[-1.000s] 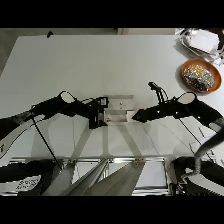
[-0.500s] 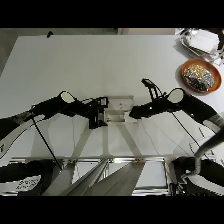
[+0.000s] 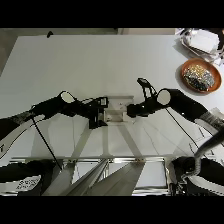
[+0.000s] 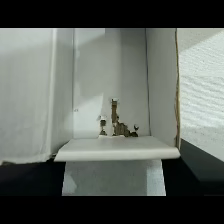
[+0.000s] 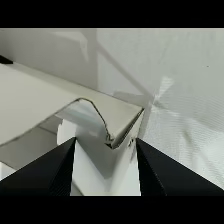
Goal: Fold the box and place the chain.
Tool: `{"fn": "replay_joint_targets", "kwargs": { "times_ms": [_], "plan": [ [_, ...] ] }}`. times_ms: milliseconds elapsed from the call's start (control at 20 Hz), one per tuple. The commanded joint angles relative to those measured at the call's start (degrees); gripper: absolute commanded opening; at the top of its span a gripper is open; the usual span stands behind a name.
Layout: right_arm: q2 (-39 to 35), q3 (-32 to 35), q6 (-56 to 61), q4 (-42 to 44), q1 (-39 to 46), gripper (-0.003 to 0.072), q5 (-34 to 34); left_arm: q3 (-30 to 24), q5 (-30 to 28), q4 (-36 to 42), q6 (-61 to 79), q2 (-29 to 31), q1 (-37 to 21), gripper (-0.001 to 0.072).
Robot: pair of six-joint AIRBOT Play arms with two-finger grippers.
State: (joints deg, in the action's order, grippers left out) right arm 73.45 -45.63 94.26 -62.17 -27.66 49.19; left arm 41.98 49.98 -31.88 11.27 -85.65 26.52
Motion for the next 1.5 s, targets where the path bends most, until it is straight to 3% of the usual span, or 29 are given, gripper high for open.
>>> {"fn": "replay_joint_targets", "kwargs": {
  "times_ms": [0,450,1000,1300,1350,1450],
  "plan": [
    [0.4,-2.2,5.2,-3.3,-2.1,0.0404,0.9,0.0,0.0,0.0,0.0,0.0,0.0,0.0212],
    [0.5,-6.6,27.3,-26.6,-9.9,0.0401,7.8,0.0,0.0,0.0,0.0,0.0,0.0,0.0212],
    [6.2,-7.0,30.5,-27.6,-14.9,0.0393,4.9,0.0,0.0,0.0,0.0,0.0,0.0,0.0212],
    [6.7,-7.0,30.5,-27.6,-14.9,0.0124,6.6,0.0,0.0,0.0,0.0,0.0,0.0,0.0212],
    [6.7,-7.0,30.4,-27.6,-14.9,0.0007,7.0,0.0,0.0,0.0,0.0,0.0,0.0,0.0212],
    [6.8,-7.0,30.4,-27.6,-14.9,0.0008,7.5,0.0,0.0,0.0,0.0,0.0,0.0,0.0212]
  ]
}}
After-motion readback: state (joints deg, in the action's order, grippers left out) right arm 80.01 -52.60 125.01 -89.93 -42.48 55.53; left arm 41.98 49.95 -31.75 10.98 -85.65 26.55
